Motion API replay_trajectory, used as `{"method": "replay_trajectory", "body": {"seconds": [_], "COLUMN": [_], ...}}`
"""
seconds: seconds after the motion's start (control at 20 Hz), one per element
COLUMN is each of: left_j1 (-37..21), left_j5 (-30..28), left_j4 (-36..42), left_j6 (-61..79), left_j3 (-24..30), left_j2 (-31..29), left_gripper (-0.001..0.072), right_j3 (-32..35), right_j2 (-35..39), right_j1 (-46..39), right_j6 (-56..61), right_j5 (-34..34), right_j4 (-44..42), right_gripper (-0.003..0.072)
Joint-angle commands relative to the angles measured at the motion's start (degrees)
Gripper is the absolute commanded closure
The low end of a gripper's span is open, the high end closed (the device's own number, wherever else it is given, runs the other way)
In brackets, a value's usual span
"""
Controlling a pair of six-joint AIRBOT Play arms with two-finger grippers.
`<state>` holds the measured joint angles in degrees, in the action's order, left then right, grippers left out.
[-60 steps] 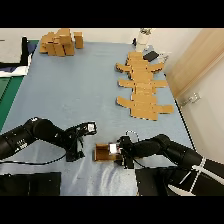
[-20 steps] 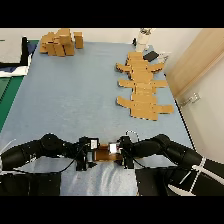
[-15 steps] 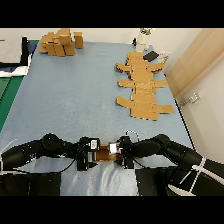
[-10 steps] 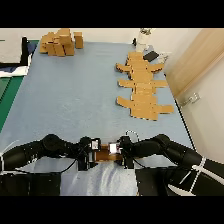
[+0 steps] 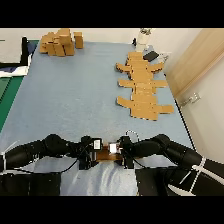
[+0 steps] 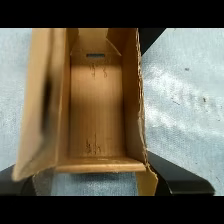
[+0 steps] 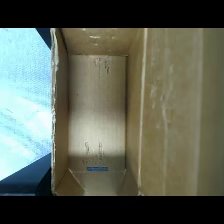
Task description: Fold the box.
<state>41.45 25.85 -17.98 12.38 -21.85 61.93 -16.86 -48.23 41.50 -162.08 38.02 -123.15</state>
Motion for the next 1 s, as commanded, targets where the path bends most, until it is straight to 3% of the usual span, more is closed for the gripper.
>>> {"method": "replay_trajectory", "body": {"seconds": [0.0, 0.25, 0.3, 0.35, 0.95], "left_j1": [0.00, 0.00, 0.00, 0.00, 0.00], "left_j5": [0.07, 0.26, 0.31, 0.35, 0.26], "left_j4": [-0.33, -0.70, -0.70, -0.70, -0.66], "left_j6": [-0.42, -0.39, -0.37, -0.37, -0.39], "left_j3": [-0.24, -0.24, -0.24, -0.24, -0.24], "left_j2": [0.22, 0.24, 0.22, 0.22, 0.22], "left_gripper": [-0.0011, -0.0011, 0.0089, 0.0124, 0.0122], "right_j3": [0.02, 0.02, 0.04, 0.02, 0.04], "right_j2": [-0.02, -0.02, -0.02, -0.02, -0.02], "right_j1": [0.02, 0.02, 0.02, 0.02, 0.02], "right_j6": [0.00, 0.00, 0.00, 0.00, 0.02], "right_j5": [0.00, 0.00, 0.00, 0.00, 0.00], "right_j4": [0.00, 0.00, 0.00, 0.00, 0.00], "right_gripper": [0.0112, 0.0112, 0.0112, 0.0112, 0.0112]}}
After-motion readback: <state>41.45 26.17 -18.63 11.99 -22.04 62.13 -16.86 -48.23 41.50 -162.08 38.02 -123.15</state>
